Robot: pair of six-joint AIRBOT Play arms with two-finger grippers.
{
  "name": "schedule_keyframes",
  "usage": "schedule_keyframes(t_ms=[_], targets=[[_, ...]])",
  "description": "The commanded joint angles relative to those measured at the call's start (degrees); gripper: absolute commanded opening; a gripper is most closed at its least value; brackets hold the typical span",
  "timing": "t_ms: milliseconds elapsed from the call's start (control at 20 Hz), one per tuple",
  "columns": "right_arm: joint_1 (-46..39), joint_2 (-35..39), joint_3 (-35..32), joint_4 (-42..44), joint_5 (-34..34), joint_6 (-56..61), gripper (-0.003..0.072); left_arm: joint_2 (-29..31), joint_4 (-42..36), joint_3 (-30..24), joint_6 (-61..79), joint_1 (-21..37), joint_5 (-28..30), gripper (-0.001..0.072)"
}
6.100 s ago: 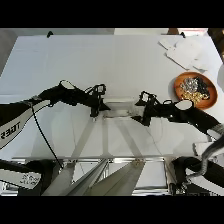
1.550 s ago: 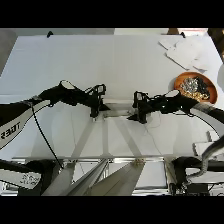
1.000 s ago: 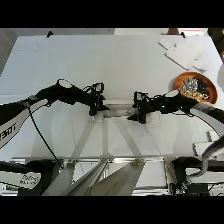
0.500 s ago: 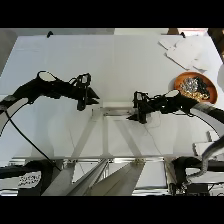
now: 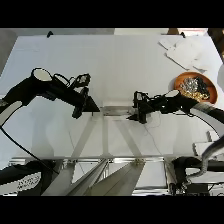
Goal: Fold the box and place the chain.
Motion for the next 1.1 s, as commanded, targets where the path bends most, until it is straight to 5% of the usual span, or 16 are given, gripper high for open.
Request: schedule_keyframes(t_ms=[0,600,1050], targets=[[0.04,-0.04,0.02,0.02,0.00,0.00,0.0438,0.20,-3.19,0.00,-4.22,-2.75,4.63,0.0008],[0.04,-0.04,0.02,0.02,0.00,0.00,0.0438,-1.60,-7.61,0.00,-4.13,-2.73,32.09,0.0007],[0.04,-0.04,0.02,0.02,0.00,0.00,0.0438,-10.71,-5.99,0.00,-3.98,-2.80,28.55,0.0009]])
